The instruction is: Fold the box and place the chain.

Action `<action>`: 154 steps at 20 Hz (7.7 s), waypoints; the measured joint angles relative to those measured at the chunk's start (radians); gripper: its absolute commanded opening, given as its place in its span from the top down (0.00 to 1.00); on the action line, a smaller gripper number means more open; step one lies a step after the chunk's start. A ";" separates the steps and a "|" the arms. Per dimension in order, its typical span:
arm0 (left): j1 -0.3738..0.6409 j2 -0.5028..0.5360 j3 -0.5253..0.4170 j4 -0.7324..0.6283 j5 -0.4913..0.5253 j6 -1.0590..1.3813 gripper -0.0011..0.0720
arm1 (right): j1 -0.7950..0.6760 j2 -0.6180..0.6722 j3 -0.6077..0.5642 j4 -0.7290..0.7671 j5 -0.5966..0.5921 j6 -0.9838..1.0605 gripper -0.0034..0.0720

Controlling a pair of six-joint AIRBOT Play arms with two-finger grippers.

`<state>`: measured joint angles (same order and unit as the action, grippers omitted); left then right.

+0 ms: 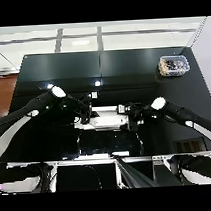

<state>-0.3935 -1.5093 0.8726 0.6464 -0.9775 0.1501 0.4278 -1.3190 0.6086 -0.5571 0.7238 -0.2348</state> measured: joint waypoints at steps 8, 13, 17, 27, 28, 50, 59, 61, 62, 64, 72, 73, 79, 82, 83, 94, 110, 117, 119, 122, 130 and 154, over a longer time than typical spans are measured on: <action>0.001 0.007 0.000 0.003 -0.010 -0.023 0.45 | 0.001 0.000 0.000 0.000 -0.009 0.008 0.47; 0.016 0.100 0.016 0.135 -0.011 -0.161 0.27 | 0.001 0.000 0.000 0.000 -0.009 0.009 0.47; 0.087 0.241 0.026 0.313 -0.092 -0.479 0.72 | 0.001 0.000 0.000 0.000 -0.009 0.009 0.47; 0.123 0.328 -0.180 -0.092 -0.213 -0.737 0.95 | 0.001 0.000 0.000 0.001 -0.010 0.009 0.92; 0.110 0.329 -0.198 -0.169 -0.146 -0.713 0.95 | 0.001 0.000 0.000 0.002 -0.010 0.009 0.92; 0.114 0.348 -0.177 -0.386 0.130 -0.497 0.95 | 0.001 0.000 0.000 0.002 -0.010 0.009 0.92; 0.118 0.602 -0.313 -0.050 0.037 -0.311 0.02 | 0.001 0.000 0.000 0.002 -0.010 0.009 0.92; 0.098 0.596 -0.322 0.053 0.055 -0.255 0.02 | 0.001 0.000 0.000 0.002 -0.010 0.009 0.92; 0.090 0.583 -0.323 0.099 0.077 -0.235 0.02 | 0.001 0.000 0.000 0.002 -0.010 0.009 0.92; 0.080 0.537 -0.319 0.145 0.121 -0.206 0.02 | 0.001 0.000 0.000 0.002 -0.010 0.009 0.92; 0.008 0.344 -0.264 0.195 0.176 -0.137 0.10 | 0.001 0.000 0.000 0.003 -0.010 0.009 0.92; 0.001 0.335 -0.262 0.194 0.177 -0.134 0.22 | 0.001 0.000 0.000 0.003 -0.010 0.009 0.92; -0.028 0.317 -0.254 0.120 0.181 -0.127 0.67 | 0.001 0.000 0.000 0.003 -0.010 0.009 0.92; -0.054 0.315 -0.254 0.105 0.173 -0.127 0.68 | 0.001 0.000 0.000 0.003 -0.010 0.009 0.92; -0.061 0.314 -0.254 0.100 0.173 -0.127 0.68 | 0.001 0.000 0.000 0.003 -0.010 0.009 0.92; -0.079 0.272 -0.254 -0.013 0.201 -0.127 0.68 | 0.001 0.000 0.000 0.002 -0.009 0.009 0.92; -0.066 0.278 -0.245 -0.008 0.180 -0.157 0.95 | 0.001 0.000 0.000 0.003 -0.010 0.009 0.92; 0.114 0.392 -0.161 0.367 -0.005 -0.735 0.95 | 0.001 0.000 0.000 0.003 -0.010 0.009 0.92; 0.209 0.406 -0.153 0.459 -0.073 -0.942 0.95 | 0.001 0.000 0.000 0.003 -0.010 0.009 0.92; 0.378 0.389 -0.170 0.456 -0.129 -1.227 0.95 | 0.001 0.000 0.000 0.003 -0.010 0.009 0.92; 0.508 0.186 -0.277 0.039 -0.178 -1.273 0.95 | 0.001 0.000 0.000 0.003 -0.010 0.009 0.92; 0.257 0.100 -0.195 -0.164 -0.249 -1.105 0.19 | 0.001 0.000 0.000 0.002 -0.010 0.009 0.92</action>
<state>-0.1368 -1.4097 0.6781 0.4820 -1.2263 -0.9550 0.4286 -1.3190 0.6086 -0.5549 0.7143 -0.2260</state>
